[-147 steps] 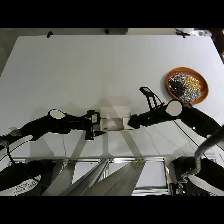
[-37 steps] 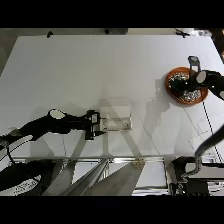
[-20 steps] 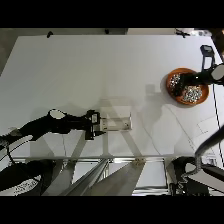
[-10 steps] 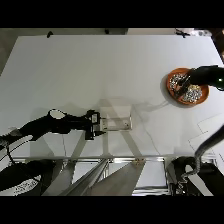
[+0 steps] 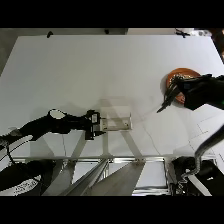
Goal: Fold the box and place the chain.
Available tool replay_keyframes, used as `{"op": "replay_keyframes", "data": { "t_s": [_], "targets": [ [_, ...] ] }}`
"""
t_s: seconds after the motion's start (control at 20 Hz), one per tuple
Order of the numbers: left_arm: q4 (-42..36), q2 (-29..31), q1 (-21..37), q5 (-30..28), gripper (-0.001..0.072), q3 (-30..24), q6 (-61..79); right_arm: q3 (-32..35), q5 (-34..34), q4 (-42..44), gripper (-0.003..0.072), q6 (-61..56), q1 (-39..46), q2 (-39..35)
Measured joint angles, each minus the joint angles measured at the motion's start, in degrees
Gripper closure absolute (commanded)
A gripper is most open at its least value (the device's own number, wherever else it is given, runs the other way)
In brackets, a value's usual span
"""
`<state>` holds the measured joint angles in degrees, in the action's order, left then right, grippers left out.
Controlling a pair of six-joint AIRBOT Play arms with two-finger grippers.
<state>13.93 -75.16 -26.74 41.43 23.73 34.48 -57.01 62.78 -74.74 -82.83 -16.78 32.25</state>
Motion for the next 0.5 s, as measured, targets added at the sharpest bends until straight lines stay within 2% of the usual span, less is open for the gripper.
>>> {"op": "replay_keyframes", "data": {
  "t_s": [0.3,0.5],
  "targets": [
    [0.0,0.0,0.0,0.0,0.0598,0.0,0.0,0.0,0.3,1.2,0.0679,-3.1,-9.0,0.5],
    [0.0,0.0,0.0,0.0,0.0598,0.0,0.0,0.0,-1.2,1.4,0.0679,-4.4,-15.0,4.0]
  ]
}}
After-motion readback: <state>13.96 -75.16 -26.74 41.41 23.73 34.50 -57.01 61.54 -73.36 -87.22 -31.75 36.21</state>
